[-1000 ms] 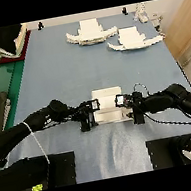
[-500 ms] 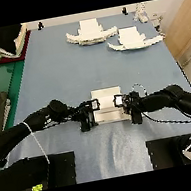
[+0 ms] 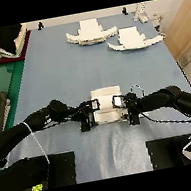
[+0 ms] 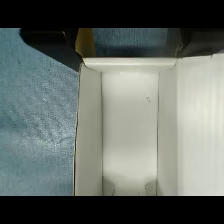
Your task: Fold the box.
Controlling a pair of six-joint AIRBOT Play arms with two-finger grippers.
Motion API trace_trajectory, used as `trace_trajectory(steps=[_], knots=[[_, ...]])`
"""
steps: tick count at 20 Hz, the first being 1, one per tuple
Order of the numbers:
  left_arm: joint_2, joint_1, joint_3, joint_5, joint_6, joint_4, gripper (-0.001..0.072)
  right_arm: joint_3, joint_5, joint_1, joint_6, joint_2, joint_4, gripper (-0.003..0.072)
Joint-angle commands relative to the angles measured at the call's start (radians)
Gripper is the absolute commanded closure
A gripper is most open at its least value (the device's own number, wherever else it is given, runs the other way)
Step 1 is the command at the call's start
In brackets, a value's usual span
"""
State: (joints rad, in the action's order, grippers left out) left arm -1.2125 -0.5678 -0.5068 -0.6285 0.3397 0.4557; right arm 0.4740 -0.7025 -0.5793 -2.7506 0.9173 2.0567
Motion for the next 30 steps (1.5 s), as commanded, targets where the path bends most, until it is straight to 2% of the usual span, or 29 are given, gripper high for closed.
trace_trajectory(steps=[1, 5, 8, 9, 10, 11, 12, 13, 14, 15, 16, 17, 19, 21, 23, 26, 27, 30], knots=[[0.0, 0.0, 0.0, 0.0, 0.0, 0.0, 0.0212, 0.0, 0.022, -0.001, -0.054, 0.031, 0.05, 0.019], [0.0, 0.0, 0.0, 0.0, 0.0, 0.0, 0.0212, 0.009, 0.017, 0.0, -0.024, 0.014, -0.007, 0.0192], [0.0, 0.0, 0.0, 0.0, 0.0, 0.0, 0.0212, 0.035, -0.048, 0.0, 0.14, -0.015, -0.134, 0.0208], [0.0, 0.0, 0.0, 0.0, 0.0, 0.0, 0.0212, 0.05, -0.091, 0.0, 0.22, -0.027, -0.205, 0.0263], [0.0, 0.0, 0.0, 0.0, 0.0, 0.0, 0.0213, 0.066, -0.136, 0.0, 0.322, -0.041, -0.29, 0.0286], [0.0, 0.0, 0.0, 0.0, 0.0, 0.0, 0.0212, 0.077, -0.173, 0.0, 0.417, -0.053, -0.372, 0.0349], [0.0, 0.0, 0.0, 0.0, 0.0, 0.0, 0.0212, 0.087, -0.218, 0.0, 0.519, -0.067, -0.462, 0.0485], [0.0, 0.0, 0.0, 0.0, 0.0, 0.0, 0.0212, 0.093, -0.255, 0.0, 0.622, -0.077, -0.547, 0.0532], [0.0, 0.0, 0.0, 0.0, 0.0, 0.0, 0.0213, 0.097, -0.303, 0.0, 0.742, -0.084, -0.655, 0.0533], [0.0, 0.0, 0.0, 0.0, 0.0, 0.0, 0.0212, 0.098, -0.351, 0.0, 0.854, -0.089, -0.751, 0.0568], [0.0, 0.0, 0.0, 0.0, 0.0, 0.0, 0.0212, 0.098, -0.396, 0.004, 0.964, -0.089, -0.838, 0.0676], [0.0, 0.0, 0.0, 0.0, 0.0, 0.0, 0.0212, 0.098, -0.439, 0.024, 1.081, -0.089, -0.911, 0.068], [0.0, 0.0, 0.0, 0.0, 0.0, 0.0, 0.0212, 0.098, -0.505, 0.106, 1.253, -0.084, -0.949, 0.0684], [0.0, 0.0, 0.0, 0.0, 0.0, 0.0, 0.0212, 0.098, -0.533, 0.259, 1.343, -0.064, -0.838, 0.0685], [0.0, 0.0, 0.0, 0.0, 0.0, 0.0, 0.0212, 0.098, -0.515, 0.452, 1.339, -0.034, -0.593, 0.0685], [0.0, 0.0, 0.0, 0.0, 0.0, 0.0, 0.0212, 0.098, -0.483, 0.721, 1.12, 0.019, -0.142, 0.0686], [0.0, 0.0, 0.0, 0.0, 0.0, 0.0, 0.0212, 0.097, -0.485, 0.789, 1.067, 0.042, -0.056, 0.0686], [0.0, 0.0, 0.0, 0.0, 0.0, 0.0, 0.0212, 0.076, -0.497, 0.906, 0.958, 0.114, 0.077, 0.0687]])
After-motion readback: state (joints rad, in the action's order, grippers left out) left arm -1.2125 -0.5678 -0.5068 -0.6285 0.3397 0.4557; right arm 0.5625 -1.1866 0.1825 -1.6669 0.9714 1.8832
